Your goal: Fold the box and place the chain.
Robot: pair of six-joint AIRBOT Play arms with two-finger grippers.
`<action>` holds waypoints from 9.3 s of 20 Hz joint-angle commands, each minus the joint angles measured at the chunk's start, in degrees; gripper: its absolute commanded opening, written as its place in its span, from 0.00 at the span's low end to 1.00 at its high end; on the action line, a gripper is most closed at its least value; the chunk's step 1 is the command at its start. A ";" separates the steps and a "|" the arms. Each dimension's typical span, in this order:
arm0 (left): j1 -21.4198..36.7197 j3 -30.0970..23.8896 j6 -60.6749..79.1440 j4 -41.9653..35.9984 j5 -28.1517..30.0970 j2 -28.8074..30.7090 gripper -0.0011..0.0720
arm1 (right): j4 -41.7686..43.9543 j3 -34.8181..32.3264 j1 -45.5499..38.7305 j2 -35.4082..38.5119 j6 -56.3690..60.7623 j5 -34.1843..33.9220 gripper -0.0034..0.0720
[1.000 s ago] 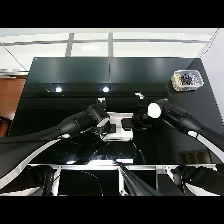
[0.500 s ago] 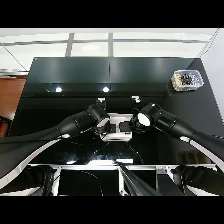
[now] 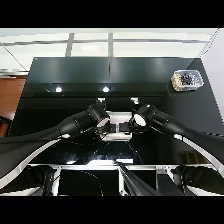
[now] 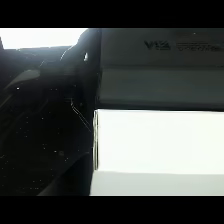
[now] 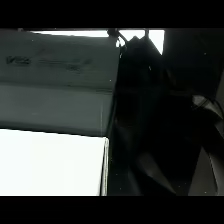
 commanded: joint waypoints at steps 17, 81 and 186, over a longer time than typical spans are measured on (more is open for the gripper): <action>0.02 0.04 0.02 -0.22 -0.11 0.02 0.05 | 0.28 1.66 0.07 -0.39 0.35 2.08 0.05; 0.04 0.04 0.04 0.26 -0.26 0.02 0.05 | 10.69 46.25 -58.38 -26.49 -0.33 5.92 0.94; 0.04 0.04 0.02 0.24 0.96 0.02 0.05 | 45.11 10.78 -25.77 25.44 -56.19 18.49 0.05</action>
